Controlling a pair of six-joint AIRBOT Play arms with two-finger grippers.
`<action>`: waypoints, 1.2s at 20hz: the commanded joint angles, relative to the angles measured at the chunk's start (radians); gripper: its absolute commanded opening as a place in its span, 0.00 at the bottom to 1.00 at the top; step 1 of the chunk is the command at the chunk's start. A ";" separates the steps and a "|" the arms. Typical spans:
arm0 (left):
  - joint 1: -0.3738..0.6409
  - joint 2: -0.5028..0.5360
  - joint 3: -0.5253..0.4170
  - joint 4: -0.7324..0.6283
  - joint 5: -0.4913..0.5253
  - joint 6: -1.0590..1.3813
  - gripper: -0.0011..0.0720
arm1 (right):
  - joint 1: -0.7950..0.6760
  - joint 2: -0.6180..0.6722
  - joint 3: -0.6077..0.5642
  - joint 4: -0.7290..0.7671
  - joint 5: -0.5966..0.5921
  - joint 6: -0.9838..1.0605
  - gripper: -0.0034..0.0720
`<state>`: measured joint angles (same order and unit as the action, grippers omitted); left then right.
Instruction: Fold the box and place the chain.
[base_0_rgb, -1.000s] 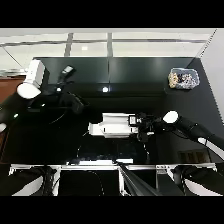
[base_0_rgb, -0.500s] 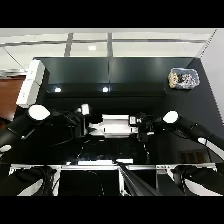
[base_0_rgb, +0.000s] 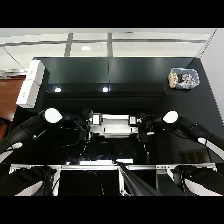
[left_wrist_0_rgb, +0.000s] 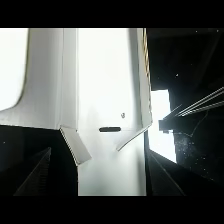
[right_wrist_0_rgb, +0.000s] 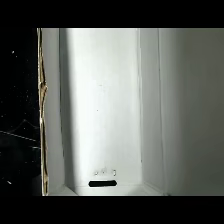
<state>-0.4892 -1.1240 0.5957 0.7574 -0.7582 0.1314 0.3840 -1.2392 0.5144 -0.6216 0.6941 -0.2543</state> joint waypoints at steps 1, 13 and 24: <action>-0.005 -0.026 0.001 0.005 0.023 0.000 0.97 | 0.001 0.000 0.000 0.000 0.001 0.000 0.13; -0.028 -0.031 0.002 -0.033 0.014 -0.008 0.47 | 0.001 0.000 0.000 0.000 0.000 0.000 0.14; -0.067 -0.031 0.002 -0.028 0.045 -0.114 0.31 | 0.001 0.000 0.000 0.000 0.000 0.000 0.13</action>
<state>-0.5545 -1.1545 0.5968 0.7448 -0.7158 0.0303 0.3840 -1.2392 0.5144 -0.6220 0.6941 -0.2543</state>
